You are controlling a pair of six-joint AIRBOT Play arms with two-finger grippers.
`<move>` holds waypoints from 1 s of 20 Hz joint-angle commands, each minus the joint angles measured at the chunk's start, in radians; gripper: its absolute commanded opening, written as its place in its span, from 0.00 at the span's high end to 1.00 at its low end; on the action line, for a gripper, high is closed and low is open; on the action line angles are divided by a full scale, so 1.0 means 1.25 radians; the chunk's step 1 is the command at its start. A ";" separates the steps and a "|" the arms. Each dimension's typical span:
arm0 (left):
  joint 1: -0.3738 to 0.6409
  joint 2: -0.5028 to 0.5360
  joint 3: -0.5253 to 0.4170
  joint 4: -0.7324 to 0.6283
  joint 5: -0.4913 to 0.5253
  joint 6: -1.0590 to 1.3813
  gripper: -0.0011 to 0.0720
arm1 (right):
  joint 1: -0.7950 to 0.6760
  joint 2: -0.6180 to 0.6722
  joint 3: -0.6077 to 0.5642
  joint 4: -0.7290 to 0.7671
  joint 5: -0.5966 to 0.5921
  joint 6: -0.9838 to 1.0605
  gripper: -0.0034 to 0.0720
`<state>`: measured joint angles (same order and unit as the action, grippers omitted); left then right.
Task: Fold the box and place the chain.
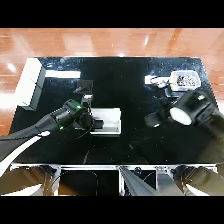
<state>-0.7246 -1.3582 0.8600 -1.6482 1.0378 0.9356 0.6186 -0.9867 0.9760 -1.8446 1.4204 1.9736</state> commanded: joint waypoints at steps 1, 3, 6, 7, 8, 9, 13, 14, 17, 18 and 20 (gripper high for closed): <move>-0.001 0.000 0.000 -0.009 0.004 0.000 0.95 | -0.190 0.022 -0.022 -0.044 -0.129 -0.015 0.37; -0.001 0.000 0.000 -0.009 0.004 0.000 0.95 | -0.305 0.015 -0.021 -0.027 -0.209 -0.067 0.07; -0.001 0.000 0.000 -0.013 0.004 0.000 0.95 | -0.445 -0.032 -0.010 0.007 -0.289 -0.111 0.07; -0.001 0.000 0.000 -0.012 0.004 0.000 0.95 | -0.489 -0.060 0.002 0.013 -0.317 -0.111 0.07; -0.001 0.000 0.000 -0.013 0.004 0.000 0.95 | -0.529 -0.098 0.024 0.023 -0.338 -0.112 0.07; -0.001 0.000 0.000 -0.013 0.004 0.000 0.95 | -0.561 -0.138 0.053 0.040 -0.351 -0.120 0.07; 0.000 0.000 0.000 -0.014 0.004 0.000 0.95 | -0.637 -0.341 0.236 0.072 -0.352 -0.141 0.07; 0.000 0.000 0.000 -0.014 0.004 0.000 0.95 | -0.649 -0.393 0.291 0.072 -0.347 -0.141 0.07; 0.000 0.000 0.000 -0.014 0.004 0.000 0.95 | -0.678 -0.538 0.451 0.074 -0.267 -0.141 0.11; 0.000 0.000 0.000 -0.014 0.004 0.000 0.95 | -0.685 -0.584 0.498 0.074 -0.240 -0.146 0.11; -0.001 0.000 0.000 -0.014 0.005 0.000 0.95 | -0.692 -0.656 0.574 0.075 -0.220 -0.175 0.11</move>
